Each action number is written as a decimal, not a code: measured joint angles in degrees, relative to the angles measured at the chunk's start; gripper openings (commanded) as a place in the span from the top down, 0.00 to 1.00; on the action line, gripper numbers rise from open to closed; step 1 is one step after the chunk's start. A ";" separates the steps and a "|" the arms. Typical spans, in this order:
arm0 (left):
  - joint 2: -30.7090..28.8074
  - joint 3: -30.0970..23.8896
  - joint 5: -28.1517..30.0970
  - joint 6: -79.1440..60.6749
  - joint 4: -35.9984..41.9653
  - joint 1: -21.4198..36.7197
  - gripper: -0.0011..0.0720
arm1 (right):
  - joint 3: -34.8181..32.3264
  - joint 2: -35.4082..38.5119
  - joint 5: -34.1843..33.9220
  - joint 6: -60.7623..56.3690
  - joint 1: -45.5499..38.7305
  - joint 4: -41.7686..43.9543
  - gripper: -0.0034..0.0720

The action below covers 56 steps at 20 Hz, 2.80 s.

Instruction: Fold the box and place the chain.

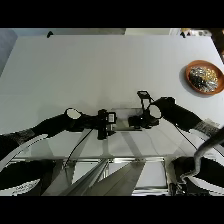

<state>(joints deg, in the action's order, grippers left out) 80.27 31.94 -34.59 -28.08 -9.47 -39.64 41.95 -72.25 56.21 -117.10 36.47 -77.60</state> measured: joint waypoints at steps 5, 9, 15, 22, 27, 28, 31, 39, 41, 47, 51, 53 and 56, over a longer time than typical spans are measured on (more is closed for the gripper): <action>-0.02 0.00 -0.15 0.17 0.09 0.02 0.47 | 0.00 -0.07 0.52 -1.25 0.02 -1.14 0.93; -0.02 0.00 0.22 -0.09 0.02 0.00 0.47 | 0.00 -0.07 0.09 -1.01 0.04 -1.36 0.61; -0.02 0.00 0.22 0.00 0.11 0.00 0.47 | 0.07 -0.20 -0.15 -1.38 0.11 -4.55 0.61; -0.02 0.00 0.09 0.07 0.04 0.00 0.47 | 0.09 -1.57 0.00 -2.82 0.50 -6.86 0.73; -0.02 0.02 0.04 0.13 0.09 0.00 0.47 | 0.11 -1.84 -0.09 -3.08 0.57 -7.39 0.76; -0.02 0.02 0.04 0.13 0.09 0.00 0.47 | 0.11 -1.90 -0.11 -3.08 0.57 -7.41 0.76; -0.02 0.02 0.04 0.11 0.09 0.00 0.47 | 0.09 -1.95 -0.17 -3.13 0.72 -7.56 0.76; 0.02 0.00 0.07 0.20 0.07 0.00 0.47 | 0.11 -3.02 -0.28 -3.52 2.60 -7.98 0.93; 0.02 0.00 0.07 0.17 0.07 0.00 0.47 | 0.11 -3.10 -0.20 -3.37 2.71 -8.02 0.93; 0.00 0.00 0.00 -0.20 -0.33 0.02 0.47 | -0.02 -2.60 -0.50 -2.21 2.84 -8.17 0.60; -0.02 0.02 -0.24 0.00 0.26 -0.02 0.47 | -0.04 0.90 2.45 -0.90 2.80 -10.60 0.58; -0.02 0.02 -0.20 0.00 0.39 -0.02 0.47 | 0.00 3.34 4.28 0.35 2.82 -11.87 0.58; -0.02 0.02 -0.20 0.17 0.46 -0.04 0.47 | 0.07 7.63 7.30 3.17 2.84 -13.51 0.58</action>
<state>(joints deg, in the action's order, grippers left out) 80.25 31.97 -34.79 -27.90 -9.02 -39.68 42.02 -64.62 63.51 -113.93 39.31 -91.11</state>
